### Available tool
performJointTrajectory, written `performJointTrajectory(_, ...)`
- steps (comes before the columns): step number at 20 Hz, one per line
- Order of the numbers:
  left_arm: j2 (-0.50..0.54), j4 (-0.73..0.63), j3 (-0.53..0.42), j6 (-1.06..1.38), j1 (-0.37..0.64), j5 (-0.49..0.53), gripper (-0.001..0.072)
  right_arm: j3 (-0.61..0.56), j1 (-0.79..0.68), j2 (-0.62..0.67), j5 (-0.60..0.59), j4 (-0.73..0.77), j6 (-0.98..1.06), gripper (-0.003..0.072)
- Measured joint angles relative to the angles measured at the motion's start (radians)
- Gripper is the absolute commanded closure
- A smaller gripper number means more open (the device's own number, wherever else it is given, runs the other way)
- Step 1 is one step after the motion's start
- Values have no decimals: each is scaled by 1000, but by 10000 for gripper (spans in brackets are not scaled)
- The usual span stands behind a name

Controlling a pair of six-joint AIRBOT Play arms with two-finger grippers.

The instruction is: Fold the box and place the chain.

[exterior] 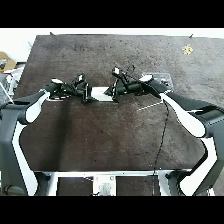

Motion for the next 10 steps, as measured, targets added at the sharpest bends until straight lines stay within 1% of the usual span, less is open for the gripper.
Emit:
performJointTrajectory(6, 0, 0, 0, 1, 0, 0, 428, 5, -3, -2, -4, -68, 4, 684)
performJointTrajectory(10, 0, -1, 0, 0, 0, 0, 428, 5, -5, 68, -12, -68, 3, 685)
